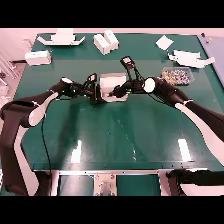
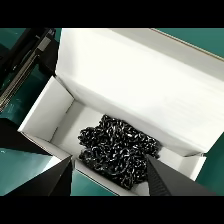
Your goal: Fold the box and place the chain.
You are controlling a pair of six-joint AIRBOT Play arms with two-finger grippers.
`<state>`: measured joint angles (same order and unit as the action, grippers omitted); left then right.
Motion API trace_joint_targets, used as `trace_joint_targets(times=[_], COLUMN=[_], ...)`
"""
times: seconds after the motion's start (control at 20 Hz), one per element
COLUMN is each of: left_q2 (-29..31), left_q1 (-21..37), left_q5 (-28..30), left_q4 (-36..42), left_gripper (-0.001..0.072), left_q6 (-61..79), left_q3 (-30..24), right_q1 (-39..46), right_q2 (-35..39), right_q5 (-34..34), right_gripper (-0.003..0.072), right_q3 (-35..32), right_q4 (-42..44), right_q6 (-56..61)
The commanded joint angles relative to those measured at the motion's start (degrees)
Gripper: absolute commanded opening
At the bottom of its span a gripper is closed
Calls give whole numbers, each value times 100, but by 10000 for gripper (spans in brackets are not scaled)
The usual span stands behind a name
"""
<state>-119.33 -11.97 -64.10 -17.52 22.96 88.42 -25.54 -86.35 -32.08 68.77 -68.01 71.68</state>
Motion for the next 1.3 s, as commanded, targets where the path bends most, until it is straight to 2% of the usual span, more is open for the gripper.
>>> trace_joint_targets(times=[0.0,0.05,0.15,0.25,0.3,0.35,0.5,0.7,0.9,1.0,1.25], left_q2=[4,4,4,4,4,4,4,4,4,4,4], left_q1=[7,7,7,7,4,7,4,4,7,4,4], left_q5=[0,0,2,2,0,2,2,0,-2,-2,0], left_q4=[-2,0,0,-2,0,0,0,0,0,0,0], left_gripper=[632,632,632,632,632,632,632,633,632,632,632], left_q6=[0,0,0,0,0,0,0,0,0,0,0], left_q3=[2,2,2,2,2,2,2,2,2,2,2], right_q1=[4,11,90,262,396,560,1084,1755,2223,2323,2391], right_q2=[0,81,319,575,667,699,667,444,-229,-669,-1698], right_q5=[50,48,26,-17,-31,-63,-125,-404,-1451,-1884,-2319], right_gripper=[509,488,369,347,253,223,142,135,128,128,108], right_q3=[133,203,302,415,463,535,577,627,1167,1543,2439], right_q4=[-20,-24,-44,-44,-37,-22,566,2455,3908,4179,4212], right_q6=[-44,-175,-592,-1038,-1298,-1512,-2404,-4548,-6116,-6461,-6752])
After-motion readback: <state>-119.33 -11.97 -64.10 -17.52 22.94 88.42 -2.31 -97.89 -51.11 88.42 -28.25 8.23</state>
